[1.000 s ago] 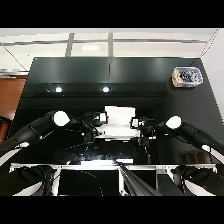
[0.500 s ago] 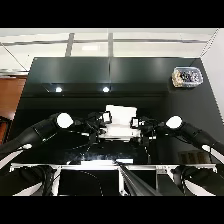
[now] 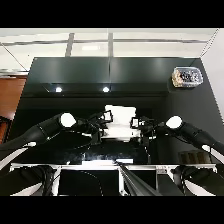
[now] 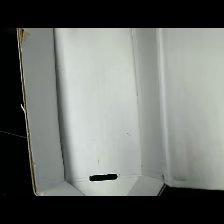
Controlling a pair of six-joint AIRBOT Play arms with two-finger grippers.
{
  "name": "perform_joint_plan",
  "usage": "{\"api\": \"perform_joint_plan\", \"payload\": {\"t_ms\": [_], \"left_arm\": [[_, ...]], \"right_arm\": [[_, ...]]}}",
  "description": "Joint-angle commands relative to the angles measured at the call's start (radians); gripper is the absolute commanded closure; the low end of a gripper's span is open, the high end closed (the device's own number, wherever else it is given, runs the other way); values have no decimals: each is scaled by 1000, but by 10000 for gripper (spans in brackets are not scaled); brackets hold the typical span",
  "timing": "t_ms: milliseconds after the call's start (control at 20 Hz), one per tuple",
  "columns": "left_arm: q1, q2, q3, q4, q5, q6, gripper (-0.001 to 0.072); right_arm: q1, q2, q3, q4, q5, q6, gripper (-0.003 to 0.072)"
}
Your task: Fold the box and place the chain.
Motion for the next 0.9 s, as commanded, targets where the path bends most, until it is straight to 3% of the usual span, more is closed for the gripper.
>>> {"api": "perform_joint_plan", "payload": {"t_ms": [0,50,100,200,250,350,400,600,750,850], "left_arm": [[-1,-2,0,-3,-2,-1,287],[-2,-2,0,-3,-8,-1,299],[-1,-2,0,-3,-9,-1,364],[-1,-2,0,-3,-8,-1,362],[-1,-2,0,-3,-8,-1,458],[-1,0,1,-1,-14,-1,485],[5,7,6,26,-35,-2,688],[105,121,29,293,-87,-305,680],[326,230,27,462,-103,-801,679],[510,251,27,457,-216,-1031,678]], "right_arm": [[1,-1,0,0,0,0,260],[1,-1,0,0,0,0,260],[1,-1,0,0,0,0,260],[1,-1,0,0,0,0,260],[1,-1,0,0,0,0,260],[1,-1,0,0,0,0,260],[1,-1,0,0,0,0,260],[1,-1,0,0,0,0,259],[1,-1,0,0,0,0,260],[1,-1,0,0,0,0,260]]}}
